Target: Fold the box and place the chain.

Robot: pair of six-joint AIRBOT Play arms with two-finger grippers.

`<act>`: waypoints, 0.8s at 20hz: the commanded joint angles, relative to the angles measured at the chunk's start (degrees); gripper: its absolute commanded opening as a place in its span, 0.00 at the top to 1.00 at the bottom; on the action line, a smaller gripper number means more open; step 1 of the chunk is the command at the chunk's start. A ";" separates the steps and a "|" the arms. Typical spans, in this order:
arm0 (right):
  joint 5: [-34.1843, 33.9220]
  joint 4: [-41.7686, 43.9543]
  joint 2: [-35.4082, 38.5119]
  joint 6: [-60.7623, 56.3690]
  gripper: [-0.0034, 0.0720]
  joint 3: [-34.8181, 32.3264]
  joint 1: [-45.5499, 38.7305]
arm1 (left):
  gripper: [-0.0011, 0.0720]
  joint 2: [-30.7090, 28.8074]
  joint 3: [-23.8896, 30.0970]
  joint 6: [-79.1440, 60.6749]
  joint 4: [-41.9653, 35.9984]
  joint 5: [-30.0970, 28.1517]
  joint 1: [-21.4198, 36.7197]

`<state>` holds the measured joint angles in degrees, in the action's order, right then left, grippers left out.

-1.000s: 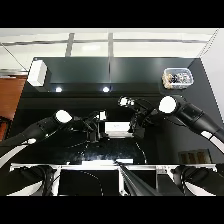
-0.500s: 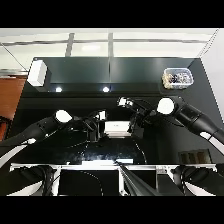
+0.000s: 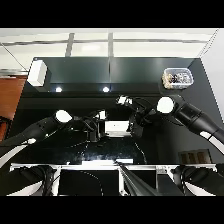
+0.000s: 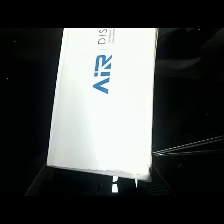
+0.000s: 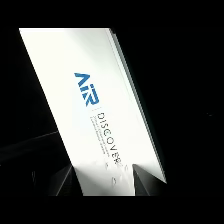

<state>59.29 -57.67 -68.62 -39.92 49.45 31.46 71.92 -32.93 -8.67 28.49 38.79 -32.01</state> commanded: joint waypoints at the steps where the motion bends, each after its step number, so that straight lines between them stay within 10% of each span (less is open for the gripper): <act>1: 1.20 0.00 0.04 -0.46 0.35 0.09 0.02 | 0.58 0.04 -0.02 0.07 0.00 0.22 -0.02; 13: 8.90 0.37 5.81 -16.72 0.39 0.20 -10.16 | 0.58 0.04 -0.02 0.09 0.00 0.22 -0.02; 14: 10.40 0.68 5.81 -17.29 0.54 -0.92 -12.37 | 0.58 0.02 -0.02 0.09 0.00 0.22 -0.02; 15: 10.99 1.75 5.81 -17.29 0.94 -2.10 -14.23 | 0.58 0.02 -0.02 0.09 0.00 0.22 -0.02; 16: 10.71 4.04 5.81 -17.22 0.93 -2.93 -15.78 | 0.58 0.02 -0.02 0.09 0.00 0.22 -0.02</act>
<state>66.98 -56.60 -63.31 -53.69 48.34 20.36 71.94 -32.93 -8.62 28.49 39.03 -32.01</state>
